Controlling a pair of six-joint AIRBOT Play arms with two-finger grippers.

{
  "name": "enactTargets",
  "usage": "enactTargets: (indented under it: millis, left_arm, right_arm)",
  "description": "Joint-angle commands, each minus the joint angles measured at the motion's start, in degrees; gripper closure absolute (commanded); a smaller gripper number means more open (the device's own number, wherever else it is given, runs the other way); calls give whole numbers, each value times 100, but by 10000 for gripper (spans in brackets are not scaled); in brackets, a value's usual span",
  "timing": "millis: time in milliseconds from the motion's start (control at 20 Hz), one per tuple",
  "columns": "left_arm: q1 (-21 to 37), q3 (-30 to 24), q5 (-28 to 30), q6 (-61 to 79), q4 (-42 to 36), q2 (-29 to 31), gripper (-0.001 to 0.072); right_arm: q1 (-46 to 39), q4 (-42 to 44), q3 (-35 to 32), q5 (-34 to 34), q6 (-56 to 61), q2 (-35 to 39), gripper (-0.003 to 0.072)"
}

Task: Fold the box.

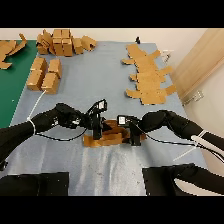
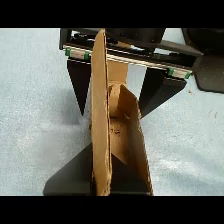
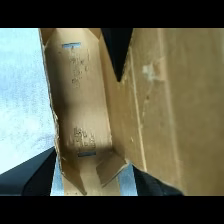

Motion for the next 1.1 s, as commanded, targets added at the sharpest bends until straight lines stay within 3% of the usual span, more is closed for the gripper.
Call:
enactTargets:
  millis: [0, 1050]
  left_arm:
    - [0, 4, 2, 0, 2, -2, 697]
    - [0, 4, 2, 0, 2, -2, 698]
  right_arm:
    - [7, 9, 4, -39, -11, -46, -34]
    - [151, -22, 7, -2, -11, -177, -34]
